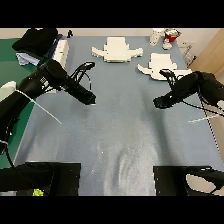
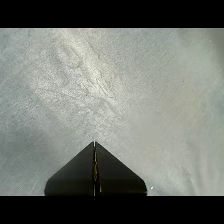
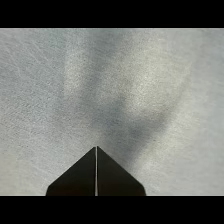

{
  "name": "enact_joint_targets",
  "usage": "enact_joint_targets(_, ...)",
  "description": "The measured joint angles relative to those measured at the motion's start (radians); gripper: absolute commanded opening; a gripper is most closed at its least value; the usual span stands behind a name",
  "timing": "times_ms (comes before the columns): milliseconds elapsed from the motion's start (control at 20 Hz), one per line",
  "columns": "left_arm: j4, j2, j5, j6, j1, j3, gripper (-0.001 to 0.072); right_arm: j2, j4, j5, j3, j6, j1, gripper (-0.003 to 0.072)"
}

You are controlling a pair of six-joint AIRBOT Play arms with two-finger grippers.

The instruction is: Fold the box.

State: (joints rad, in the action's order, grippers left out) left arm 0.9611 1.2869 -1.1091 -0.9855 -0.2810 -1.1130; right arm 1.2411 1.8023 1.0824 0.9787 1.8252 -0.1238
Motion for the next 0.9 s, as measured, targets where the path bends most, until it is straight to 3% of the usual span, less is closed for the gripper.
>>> enact_joint_targets(900, 0.0, 0.0, 0.0, 0.0, 0.0, 0.0, 0.0013, 0.0, 0.009, 0.0, 0.0, 0.0, 0.0, 0.0007)
